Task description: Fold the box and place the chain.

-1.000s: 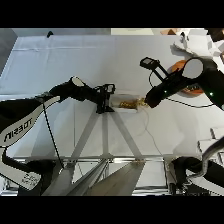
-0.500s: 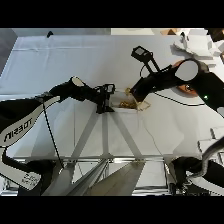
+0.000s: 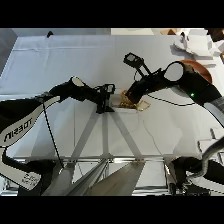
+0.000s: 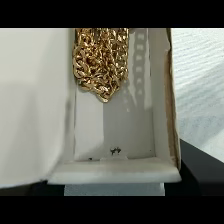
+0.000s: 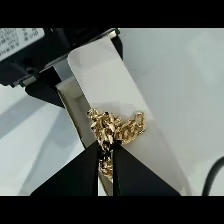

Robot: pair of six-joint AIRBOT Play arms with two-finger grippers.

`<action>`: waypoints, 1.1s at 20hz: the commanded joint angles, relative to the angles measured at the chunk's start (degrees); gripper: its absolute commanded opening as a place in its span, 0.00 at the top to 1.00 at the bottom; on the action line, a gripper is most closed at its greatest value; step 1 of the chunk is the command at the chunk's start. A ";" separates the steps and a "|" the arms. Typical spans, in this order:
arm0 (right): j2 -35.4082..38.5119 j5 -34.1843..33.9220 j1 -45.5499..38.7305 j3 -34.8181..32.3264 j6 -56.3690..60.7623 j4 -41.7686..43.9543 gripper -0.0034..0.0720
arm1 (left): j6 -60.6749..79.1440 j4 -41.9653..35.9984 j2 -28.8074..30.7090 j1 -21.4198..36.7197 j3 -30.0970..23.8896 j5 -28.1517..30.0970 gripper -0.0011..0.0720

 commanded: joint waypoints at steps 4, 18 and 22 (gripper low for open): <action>-0.63 1.73 0.07 0.04 -0.22 -4.57 0.94 | 0.00 0.00 0.00 0.02 -0.02 0.00 0.73; -1.84 -1.99 0.09 0.04 -0.72 -4.92 0.94 | 0.02 0.00 0.00 0.02 -0.02 0.00 0.73; -3.58 -2.05 0.09 -0.33 -0.70 -4.96 0.94 | 0.02 0.00 0.02 0.02 -0.02 0.00 0.73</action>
